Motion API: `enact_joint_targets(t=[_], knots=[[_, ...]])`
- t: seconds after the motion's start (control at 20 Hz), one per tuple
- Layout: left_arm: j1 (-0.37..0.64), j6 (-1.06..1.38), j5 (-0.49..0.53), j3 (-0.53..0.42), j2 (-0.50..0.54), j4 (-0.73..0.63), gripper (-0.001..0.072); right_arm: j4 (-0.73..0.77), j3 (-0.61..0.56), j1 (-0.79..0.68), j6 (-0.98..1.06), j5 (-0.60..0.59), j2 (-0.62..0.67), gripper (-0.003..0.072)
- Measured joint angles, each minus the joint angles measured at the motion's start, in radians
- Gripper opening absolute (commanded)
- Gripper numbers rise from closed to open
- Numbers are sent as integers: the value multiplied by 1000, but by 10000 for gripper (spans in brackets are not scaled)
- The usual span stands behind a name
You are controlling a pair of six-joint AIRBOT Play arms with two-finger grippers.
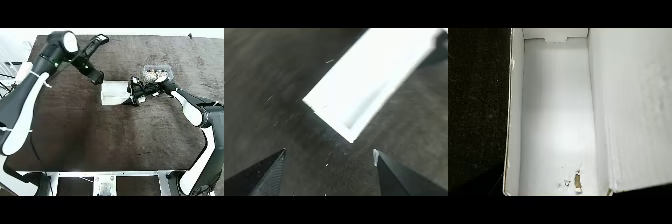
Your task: Fold the box and place the chain.
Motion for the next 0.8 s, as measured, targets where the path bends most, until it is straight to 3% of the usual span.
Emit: enact_joint_targets(t=[0.2,0.6,0.65,0.8], knots=[[93,245,19,-58,2,-142,633,0,0,0,0,0,0,418],[163,465,119,-119,1,-246,627,0,0,0,0,1,0,418],[173,520,105,-134,1,-292,498,0,0,0,0,1,0,418],[207,660,0,-185,1,-462,471,0,0,0,0,1,0,418]])
